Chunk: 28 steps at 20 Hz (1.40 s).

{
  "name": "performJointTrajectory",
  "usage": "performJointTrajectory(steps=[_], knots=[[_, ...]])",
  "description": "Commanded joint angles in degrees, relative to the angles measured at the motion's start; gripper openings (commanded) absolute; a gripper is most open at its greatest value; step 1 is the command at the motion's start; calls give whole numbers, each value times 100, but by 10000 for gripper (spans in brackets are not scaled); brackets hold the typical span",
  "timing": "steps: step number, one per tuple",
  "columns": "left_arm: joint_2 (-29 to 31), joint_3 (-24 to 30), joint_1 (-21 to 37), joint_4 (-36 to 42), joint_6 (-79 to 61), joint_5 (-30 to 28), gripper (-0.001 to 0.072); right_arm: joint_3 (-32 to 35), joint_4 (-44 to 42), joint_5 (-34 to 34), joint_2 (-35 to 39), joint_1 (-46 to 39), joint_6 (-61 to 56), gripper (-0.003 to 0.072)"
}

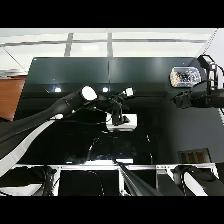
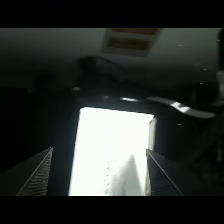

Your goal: Fold the box and place the chain.

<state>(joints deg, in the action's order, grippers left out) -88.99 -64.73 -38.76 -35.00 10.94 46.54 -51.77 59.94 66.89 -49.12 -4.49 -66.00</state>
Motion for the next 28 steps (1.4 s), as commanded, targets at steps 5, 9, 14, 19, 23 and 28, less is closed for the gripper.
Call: performJointTrajectory(steps=[5,9,14,19,23,28], knots=[[-142,-157,-133,-826,909,282,714,-4,57,-35,4,-4,50,13],[-142,-157,-127,-835,898,603,714,-4,57,-2,4,-4,48,13],[-142,-179,-129,-1069,903,667,715,-4,57,42,4,-4,48,13],[-146,-420,-352,-2260,1305,876,714,0,55,122,4,-4,48,14],[-190,-446,-802,-3276,1956,833,712,129,52,109,2,-4,44,13],[-4,-1174,-601,-4022,3220,1663,262,151,11,363,0,-4,15,13]])
